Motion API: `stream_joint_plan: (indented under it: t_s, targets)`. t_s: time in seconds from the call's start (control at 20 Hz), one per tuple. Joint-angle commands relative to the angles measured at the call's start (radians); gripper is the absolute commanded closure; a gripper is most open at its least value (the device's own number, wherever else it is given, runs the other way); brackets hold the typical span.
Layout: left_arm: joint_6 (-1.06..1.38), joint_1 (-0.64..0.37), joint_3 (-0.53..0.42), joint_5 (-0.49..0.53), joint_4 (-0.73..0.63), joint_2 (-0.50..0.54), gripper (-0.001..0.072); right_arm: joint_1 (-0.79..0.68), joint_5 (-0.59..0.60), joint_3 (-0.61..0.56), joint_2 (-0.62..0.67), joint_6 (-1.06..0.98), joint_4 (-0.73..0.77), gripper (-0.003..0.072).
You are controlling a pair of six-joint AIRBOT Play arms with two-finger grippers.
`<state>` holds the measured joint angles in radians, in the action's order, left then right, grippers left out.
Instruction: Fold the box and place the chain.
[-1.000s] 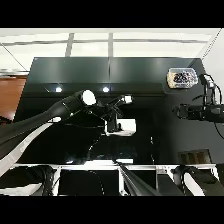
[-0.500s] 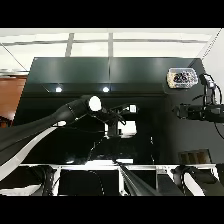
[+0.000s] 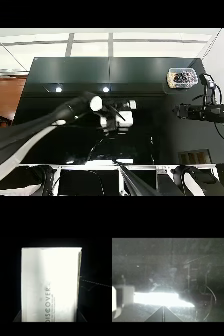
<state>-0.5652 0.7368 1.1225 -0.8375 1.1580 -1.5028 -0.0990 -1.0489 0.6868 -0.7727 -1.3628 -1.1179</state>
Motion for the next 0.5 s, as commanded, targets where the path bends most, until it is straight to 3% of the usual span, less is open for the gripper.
stream_joint_plan:
  t_s: [0.0, 0.2, 0.35, 0.45]
  targets:
    - [-0.104, -0.173, 0.036, -0.008, 0.120, 0.055, 0.0416, -0.001, 0.006, 0.000, 0.000, -0.009, 0.001, 0.0671]
    - [-0.323, -0.569, 0.114, 0.042, 0.143, 0.031, 0.0416, -0.001, 0.006, 0.000, 0.000, -0.014, 0.008, 0.0671]
    - [-0.473, -0.834, 0.305, -0.012, 0.143, -0.100, 0.0416, 0.000, 0.019, 0.000, 0.000, -0.013, 0.033, 0.0671]
    - [-0.499, -0.942, 0.471, -0.069, 0.144, -0.227, 0.0416, -0.001, 0.060, 0.000, 0.000, -0.013, 0.034, 0.0671]
